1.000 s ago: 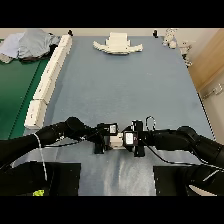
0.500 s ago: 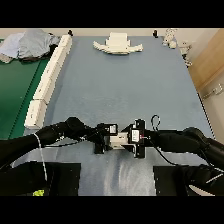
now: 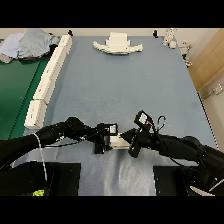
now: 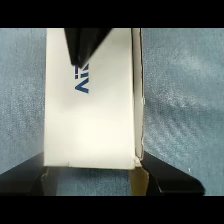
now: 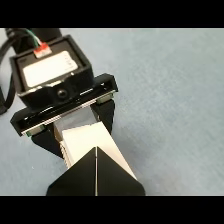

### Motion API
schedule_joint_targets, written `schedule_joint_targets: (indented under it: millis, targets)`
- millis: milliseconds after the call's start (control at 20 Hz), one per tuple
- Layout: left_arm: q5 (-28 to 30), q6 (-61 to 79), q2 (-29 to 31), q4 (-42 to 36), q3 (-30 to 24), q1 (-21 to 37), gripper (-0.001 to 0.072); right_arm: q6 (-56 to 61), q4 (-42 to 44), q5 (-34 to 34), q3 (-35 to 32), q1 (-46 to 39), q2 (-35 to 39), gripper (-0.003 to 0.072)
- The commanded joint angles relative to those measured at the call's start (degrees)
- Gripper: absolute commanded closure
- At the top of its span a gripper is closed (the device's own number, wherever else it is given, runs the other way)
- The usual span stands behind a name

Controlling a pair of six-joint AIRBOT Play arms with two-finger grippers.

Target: Fold the box.

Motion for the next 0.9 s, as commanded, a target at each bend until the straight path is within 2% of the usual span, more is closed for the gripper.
schedule_joint_targets:
  millis: [0, 150, 400, 850]
  targets:
    - [0.0, 0.0, 0.0, 0.0, 0.0, 0.0, 0.0189, 7.8, 1.0, 11.0, -4.3, 6.3, 0.0, 0.0683]
    - [0.0, 0.0, 0.0, 0.0, 0.0, 0.0, 0.0189, 9.6, 1.0, 15.0, -7.3, 10.0, -0.1, 0.0682]
    - [0.0, 0.0, 0.0, 0.0, 0.0, 0.0, 0.0189, 10.5, 1.0, 17.6, -10.2, 10.0, -0.1, 0.0681]
    - [0.0, 0.0, 0.0, 0.0, 0.0, 0.0, 0.0189, 11.6, 0.9, 18.0, -11.4, 10.0, -2.6, 0.0681]
